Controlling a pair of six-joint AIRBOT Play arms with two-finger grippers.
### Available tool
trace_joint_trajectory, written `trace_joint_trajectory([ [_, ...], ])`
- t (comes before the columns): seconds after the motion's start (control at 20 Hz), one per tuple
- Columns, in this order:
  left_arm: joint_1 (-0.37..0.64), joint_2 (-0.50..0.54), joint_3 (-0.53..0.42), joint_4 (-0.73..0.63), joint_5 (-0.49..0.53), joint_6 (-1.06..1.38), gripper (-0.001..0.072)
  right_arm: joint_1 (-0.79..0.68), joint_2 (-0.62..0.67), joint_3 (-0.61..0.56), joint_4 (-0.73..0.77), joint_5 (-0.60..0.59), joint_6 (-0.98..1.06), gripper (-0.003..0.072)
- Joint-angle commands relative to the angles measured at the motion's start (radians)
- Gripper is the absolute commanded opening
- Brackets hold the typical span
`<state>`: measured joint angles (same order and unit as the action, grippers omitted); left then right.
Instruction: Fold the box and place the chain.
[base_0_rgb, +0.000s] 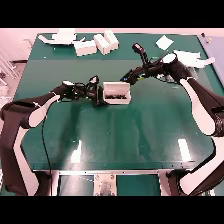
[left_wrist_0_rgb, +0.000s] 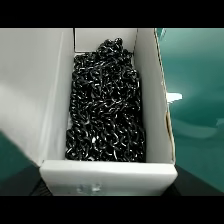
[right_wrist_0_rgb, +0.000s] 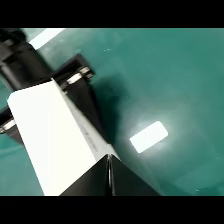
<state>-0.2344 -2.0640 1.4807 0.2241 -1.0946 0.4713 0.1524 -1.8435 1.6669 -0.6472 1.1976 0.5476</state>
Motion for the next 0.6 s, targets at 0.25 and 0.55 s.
trace_joint_trajectory([
  [0.25,0.0,0.0,0.0,0.0,0.0,0.0,0.0479,0.013,-0.004,0.064,-0.051,0.226,0.021,0.0081],
  [0.55,0.0,0.0,0.0,0.0,-0.001,0.0,0.0479,0.029,-0.004,0.064,-0.133,0.206,0.018,0.0109],
])
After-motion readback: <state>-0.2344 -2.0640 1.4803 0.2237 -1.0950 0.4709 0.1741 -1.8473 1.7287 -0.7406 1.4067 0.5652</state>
